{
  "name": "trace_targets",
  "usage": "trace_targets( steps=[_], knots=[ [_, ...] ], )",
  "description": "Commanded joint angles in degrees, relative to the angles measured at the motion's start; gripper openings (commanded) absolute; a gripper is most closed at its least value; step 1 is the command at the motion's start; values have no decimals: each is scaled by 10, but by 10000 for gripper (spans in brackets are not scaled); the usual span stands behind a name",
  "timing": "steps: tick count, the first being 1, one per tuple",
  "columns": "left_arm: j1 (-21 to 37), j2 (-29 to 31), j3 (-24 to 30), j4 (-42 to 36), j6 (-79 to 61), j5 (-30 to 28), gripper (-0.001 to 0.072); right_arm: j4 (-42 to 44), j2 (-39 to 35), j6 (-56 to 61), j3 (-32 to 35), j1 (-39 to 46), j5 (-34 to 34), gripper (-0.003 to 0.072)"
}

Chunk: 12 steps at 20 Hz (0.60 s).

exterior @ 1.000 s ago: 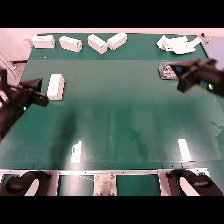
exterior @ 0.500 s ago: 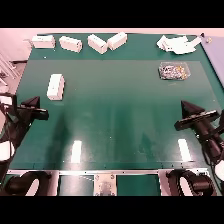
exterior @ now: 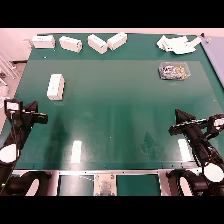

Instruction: Fold the box and place the chain.

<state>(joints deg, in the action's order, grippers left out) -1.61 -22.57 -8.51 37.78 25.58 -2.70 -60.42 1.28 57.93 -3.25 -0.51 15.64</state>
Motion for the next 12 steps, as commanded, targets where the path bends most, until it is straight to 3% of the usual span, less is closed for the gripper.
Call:
trace_targets(
  steps=[1, 12],
  knots=[
    [0, 0, 2, -3, -1, -1, 19, -1, -1, 2, 4, 0, -2, 10],
    [0, 0, 2, -3, -1, -3, 20, -1, -1, 2, 4, -1, -2, 11]
  ],
)
